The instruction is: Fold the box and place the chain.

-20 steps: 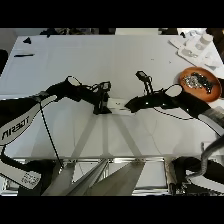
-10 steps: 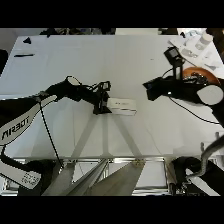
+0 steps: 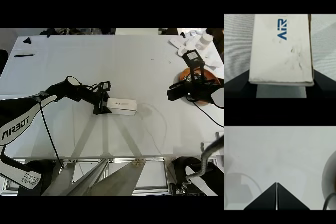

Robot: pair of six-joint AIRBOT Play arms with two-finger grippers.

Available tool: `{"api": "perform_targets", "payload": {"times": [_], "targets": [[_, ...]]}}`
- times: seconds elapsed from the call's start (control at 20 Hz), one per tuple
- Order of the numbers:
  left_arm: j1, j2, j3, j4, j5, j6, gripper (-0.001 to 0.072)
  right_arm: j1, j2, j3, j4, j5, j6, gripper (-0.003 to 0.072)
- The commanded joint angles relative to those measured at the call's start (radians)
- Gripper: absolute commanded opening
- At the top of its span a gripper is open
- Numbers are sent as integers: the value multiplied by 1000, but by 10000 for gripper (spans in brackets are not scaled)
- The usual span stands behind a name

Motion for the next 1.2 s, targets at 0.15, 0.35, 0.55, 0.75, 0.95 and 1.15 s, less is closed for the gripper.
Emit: {"api": "perform_targets", "payload": {"times": [0.15, 0.35, 0.55, 0.75, 0.95, 1.15], "targets": [[2, 24, 0, 2, 13, -60, 10, -9, -2, 0, -26, 18, 14, 10], [2, 166, 0, 55, 52, -194, 9, -9, -2, 0, -24, 18, 14, 10], [2, 374, 0, 126, 144, -369, 9, -9, -2, 0, -24, 18, 14, 10], [3, 597, 0, 313, 275, -645, 9, -9, -2, 0, -24, 17, 14, 10], [41, 780, 0, 704, 336, -1110, 10, -9, -2, 0, -24, 17, 14, 10], [197, 877, 0, 978, 266, -1468, 15, -9, -2, 0, -24, 16, 14, 10]]}}
